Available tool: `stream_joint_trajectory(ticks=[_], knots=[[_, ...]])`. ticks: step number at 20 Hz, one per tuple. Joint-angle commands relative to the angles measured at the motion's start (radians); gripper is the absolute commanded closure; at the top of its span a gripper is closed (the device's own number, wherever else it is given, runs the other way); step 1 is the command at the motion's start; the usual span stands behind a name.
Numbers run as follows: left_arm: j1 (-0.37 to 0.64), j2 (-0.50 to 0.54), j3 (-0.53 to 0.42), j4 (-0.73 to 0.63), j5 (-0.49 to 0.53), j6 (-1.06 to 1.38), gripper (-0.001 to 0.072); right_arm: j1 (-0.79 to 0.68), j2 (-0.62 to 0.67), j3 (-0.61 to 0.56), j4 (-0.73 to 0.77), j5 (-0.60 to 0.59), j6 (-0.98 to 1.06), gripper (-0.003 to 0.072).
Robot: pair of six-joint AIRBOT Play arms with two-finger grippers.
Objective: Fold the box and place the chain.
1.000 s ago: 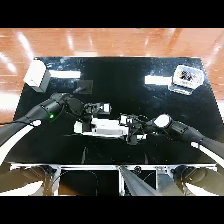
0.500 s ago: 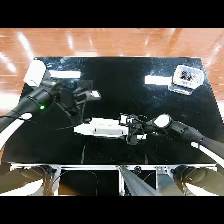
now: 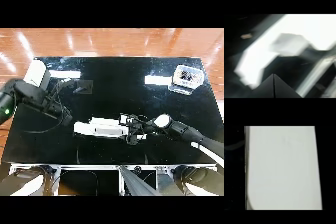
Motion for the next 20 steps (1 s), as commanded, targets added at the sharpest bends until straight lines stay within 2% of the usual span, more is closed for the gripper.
stream_joint_trajectory(ticks=[1,4,6,12,20], knots=[[-0.004,0.035,-0.161,-0.253,-0.046,0.131,0.0691,0.0,0.0,0.0,0.0,0.0,0.0,0.0064],[-0.039,0.035,-0.273,-0.513,-0.12,0.331,0.0691,0.0,0.0,0.0,0.0,0.0,0.0,0.0063],[-0.052,0.035,-0.317,-0.642,-0.161,0.434,0.0691,0.0,0.0,0.0,0.0,0.0,0.0,0.0064],[-0.145,0.035,-0.332,-0.708,-0.436,0.504,0.0691,0.0,0.0,0.0,0.0,-0.001,0.0,0.0064],[-0.288,0.035,-0.332,-0.709,-0.76,0.503,0.0691,0.0,0.0,0.0,0.0,-0.001,0.0,0.0064]])
